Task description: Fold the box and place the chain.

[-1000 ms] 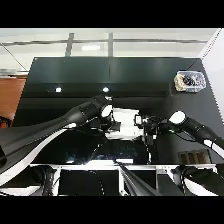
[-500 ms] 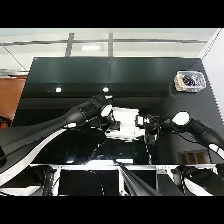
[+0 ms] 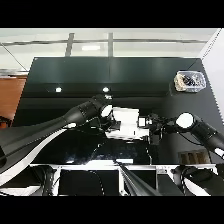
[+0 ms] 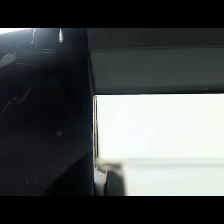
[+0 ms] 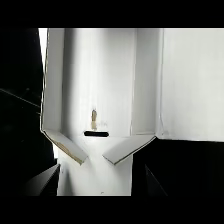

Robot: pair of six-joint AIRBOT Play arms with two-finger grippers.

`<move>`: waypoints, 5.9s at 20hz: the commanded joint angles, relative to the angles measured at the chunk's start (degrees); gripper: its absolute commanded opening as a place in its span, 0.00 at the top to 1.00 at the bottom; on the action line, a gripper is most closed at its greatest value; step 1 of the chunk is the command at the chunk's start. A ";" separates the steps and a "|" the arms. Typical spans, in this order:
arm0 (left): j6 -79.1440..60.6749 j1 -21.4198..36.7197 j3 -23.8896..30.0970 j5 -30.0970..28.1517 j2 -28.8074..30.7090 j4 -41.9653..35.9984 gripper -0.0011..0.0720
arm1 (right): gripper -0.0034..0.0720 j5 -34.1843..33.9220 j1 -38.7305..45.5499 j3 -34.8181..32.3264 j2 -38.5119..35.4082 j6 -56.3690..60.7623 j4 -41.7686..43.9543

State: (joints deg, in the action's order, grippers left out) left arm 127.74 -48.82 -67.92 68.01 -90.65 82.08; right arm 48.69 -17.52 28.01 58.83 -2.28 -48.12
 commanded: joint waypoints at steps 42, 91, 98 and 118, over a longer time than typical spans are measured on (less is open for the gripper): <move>0.02 0.00 -0.02 -0.44 0.00 -1.81 0.95 | 0.93 13.88 3.28 11.26 2.62 54.62 -2.21; 0.02 0.02 -0.02 -0.48 0.00 -1.81 0.95 | 0.23 7.43 -6.12 12.13 7.15 91.45 -3.63; 0.02 0.02 -0.02 -0.44 0.00 -1.81 0.95 | 0.26 8.07 -9.46 15.41 9.20 100.72 -12.70; 0.02 0.02 -0.02 -0.39 0.00 -1.81 0.95 | 0.33 13.20 -20.44 20.02 15.82 121.20 -31.54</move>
State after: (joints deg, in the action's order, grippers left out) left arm 127.76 -48.82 -67.92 67.55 -90.65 80.23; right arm 60.99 -36.82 47.83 74.13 116.99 -78.85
